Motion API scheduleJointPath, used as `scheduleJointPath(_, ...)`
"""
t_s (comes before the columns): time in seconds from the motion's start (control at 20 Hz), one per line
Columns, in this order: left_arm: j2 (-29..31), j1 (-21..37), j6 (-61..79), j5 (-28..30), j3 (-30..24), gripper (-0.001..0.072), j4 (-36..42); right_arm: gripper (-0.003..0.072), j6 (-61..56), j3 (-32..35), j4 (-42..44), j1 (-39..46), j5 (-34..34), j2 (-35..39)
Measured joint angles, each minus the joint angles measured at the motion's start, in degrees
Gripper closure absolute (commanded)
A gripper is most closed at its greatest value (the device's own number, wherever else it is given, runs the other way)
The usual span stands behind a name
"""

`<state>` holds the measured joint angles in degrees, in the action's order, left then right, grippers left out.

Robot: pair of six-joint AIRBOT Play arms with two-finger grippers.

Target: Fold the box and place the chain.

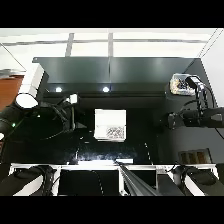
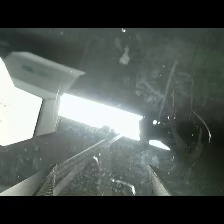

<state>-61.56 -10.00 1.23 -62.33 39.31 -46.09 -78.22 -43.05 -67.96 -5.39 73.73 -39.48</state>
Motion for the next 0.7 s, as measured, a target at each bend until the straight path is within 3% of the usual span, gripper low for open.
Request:
scheduleJointPath(0.35, -3.0, -1.7, 5.2, 1.6, -1.5, 0.0001, -2.2, -0.0029, -0.1, 0.0, 0.0, 0.0, -1.9, 0.0)
scheduleJointPath(0.7, -4.5, -1.9, 8.5, 1.9, -4.8, 0.0007, 3.7, -0.0029, -0.2, 0.0, 0.0, 0.0, -2.8, 0.0)
